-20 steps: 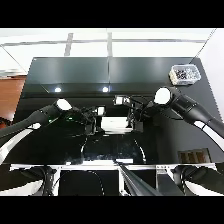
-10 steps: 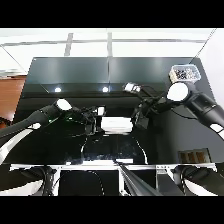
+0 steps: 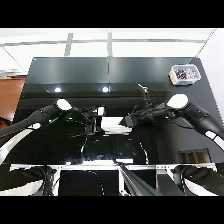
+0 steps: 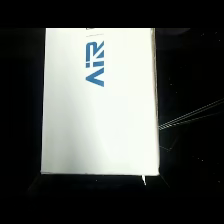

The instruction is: Fold the box and place the chain.

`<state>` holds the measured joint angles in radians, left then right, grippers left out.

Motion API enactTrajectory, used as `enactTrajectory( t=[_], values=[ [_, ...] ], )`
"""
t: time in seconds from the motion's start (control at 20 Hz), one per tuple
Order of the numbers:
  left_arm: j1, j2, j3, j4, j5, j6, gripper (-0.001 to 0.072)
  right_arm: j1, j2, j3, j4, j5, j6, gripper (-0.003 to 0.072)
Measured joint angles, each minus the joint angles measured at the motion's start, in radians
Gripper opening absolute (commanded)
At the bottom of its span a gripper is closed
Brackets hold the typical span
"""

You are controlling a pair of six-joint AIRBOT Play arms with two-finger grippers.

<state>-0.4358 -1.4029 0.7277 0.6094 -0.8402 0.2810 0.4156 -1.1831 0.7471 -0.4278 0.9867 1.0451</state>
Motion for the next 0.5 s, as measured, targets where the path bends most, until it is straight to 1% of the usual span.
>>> enactTrajectory(
  t=[0.2,0.5],
  values=[
    [0.000,0.000,0.000,0.000,0.000,0.000,0.0333,0.016,-0.063,-0.017,0.021,-0.057,0.009,0.0015],
    [0.000,0.000,0.000,0.000,0.000,0.000,0.0335,0.021,-0.129,-0.021,-0.013,-0.082,0.019,0.0015]
  ],
)
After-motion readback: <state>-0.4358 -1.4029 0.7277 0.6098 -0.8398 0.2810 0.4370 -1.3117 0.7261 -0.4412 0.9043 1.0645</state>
